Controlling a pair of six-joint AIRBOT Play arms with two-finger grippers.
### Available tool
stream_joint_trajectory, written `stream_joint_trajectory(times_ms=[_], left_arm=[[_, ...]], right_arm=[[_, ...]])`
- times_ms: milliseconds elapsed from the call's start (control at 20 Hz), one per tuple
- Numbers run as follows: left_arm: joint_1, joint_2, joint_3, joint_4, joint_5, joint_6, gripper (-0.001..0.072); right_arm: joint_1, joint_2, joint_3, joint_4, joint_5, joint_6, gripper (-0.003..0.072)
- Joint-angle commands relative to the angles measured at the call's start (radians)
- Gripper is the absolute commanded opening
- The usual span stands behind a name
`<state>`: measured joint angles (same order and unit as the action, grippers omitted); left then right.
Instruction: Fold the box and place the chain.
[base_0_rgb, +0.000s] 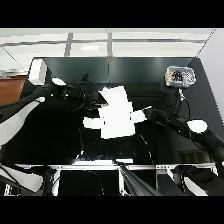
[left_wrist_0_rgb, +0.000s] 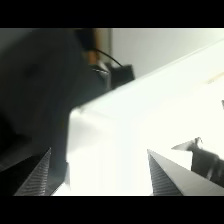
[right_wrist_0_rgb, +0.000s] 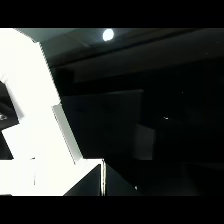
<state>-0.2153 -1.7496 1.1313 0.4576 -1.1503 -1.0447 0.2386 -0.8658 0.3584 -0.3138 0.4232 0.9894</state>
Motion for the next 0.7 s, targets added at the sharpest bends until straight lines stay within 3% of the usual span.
stream_joint_trajectory(times_ms=[0,200,350,450,500,650], left_arm=[[-0.011,-0.097,0.081,-0.053,-0.142,0.048,0.0690],[-0.016,-0.108,0.111,-0.092,-0.345,0.304,0.0659],[-0.034,-0.108,0.139,0.030,-0.404,0.343,0.0404],[-0.051,-0.108,0.161,0.131,-0.412,0.356,0.0305],[-0.058,-0.108,0.172,0.172,-0.416,0.365,0.0169],[-0.059,-0.108,0.194,0.195,-0.383,0.360,0.0144]], right_arm=[[0.001,0.001,0.000,-0.002,0.002,0.000,0.0017],[0.001,0.001,0.000,-0.002,0.003,0.000,0.0017],[0.001,0.001,0.000,-0.004,0.003,0.000,0.0017],[0.001,0.001,0.000,-0.005,0.003,0.000,0.0017],[0.001,0.001,0.000,-0.005,0.003,0.000,0.0017],[0.001,0.001,0.000,-0.033,0.011,0.000,0.0017]])
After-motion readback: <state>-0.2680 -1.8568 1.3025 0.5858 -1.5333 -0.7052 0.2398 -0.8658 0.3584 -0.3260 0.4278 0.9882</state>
